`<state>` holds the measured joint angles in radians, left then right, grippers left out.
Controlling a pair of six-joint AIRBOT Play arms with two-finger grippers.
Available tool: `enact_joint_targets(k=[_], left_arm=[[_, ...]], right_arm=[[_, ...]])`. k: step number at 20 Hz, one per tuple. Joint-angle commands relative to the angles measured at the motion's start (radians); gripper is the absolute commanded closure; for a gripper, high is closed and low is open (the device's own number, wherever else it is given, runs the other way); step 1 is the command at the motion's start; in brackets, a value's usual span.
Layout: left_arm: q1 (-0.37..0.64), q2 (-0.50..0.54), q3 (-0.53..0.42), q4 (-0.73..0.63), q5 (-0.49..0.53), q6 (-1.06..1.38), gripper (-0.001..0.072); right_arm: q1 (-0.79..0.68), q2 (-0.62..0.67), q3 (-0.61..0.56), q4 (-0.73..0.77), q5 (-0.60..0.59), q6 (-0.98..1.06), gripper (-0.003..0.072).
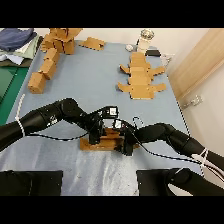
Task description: Fold the box.
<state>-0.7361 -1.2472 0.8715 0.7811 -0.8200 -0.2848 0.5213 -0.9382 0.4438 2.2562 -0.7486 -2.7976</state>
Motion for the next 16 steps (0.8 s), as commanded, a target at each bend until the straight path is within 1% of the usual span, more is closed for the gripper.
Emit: enact_joint_targets(k=[1,8,12,16], left_arm=[[0.000,0.000,0.000,0.000,0.000,0.000,0.0694],[0.000,0.000,0.000,0.000,0.000,0.000,0.0694],[0.000,0.000,0.000,0.000,0.000,0.000,0.0694],[0.000,0.000,0.000,0.000,0.000,0.000,0.0695]], right_arm=[[-0.003,-0.017,0.000,-0.008,0.007,-0.049,-0.0020],[-0.002,-0.095,0.001,-0.011,0.006,-0.110,-0.0018],[-0.002,-0.102,0.001,-0.006,0.007,-0.163,-0.0009],[-0.003,-0.103,0.001,-0.006,0.008,-0.171,-0.0007]])
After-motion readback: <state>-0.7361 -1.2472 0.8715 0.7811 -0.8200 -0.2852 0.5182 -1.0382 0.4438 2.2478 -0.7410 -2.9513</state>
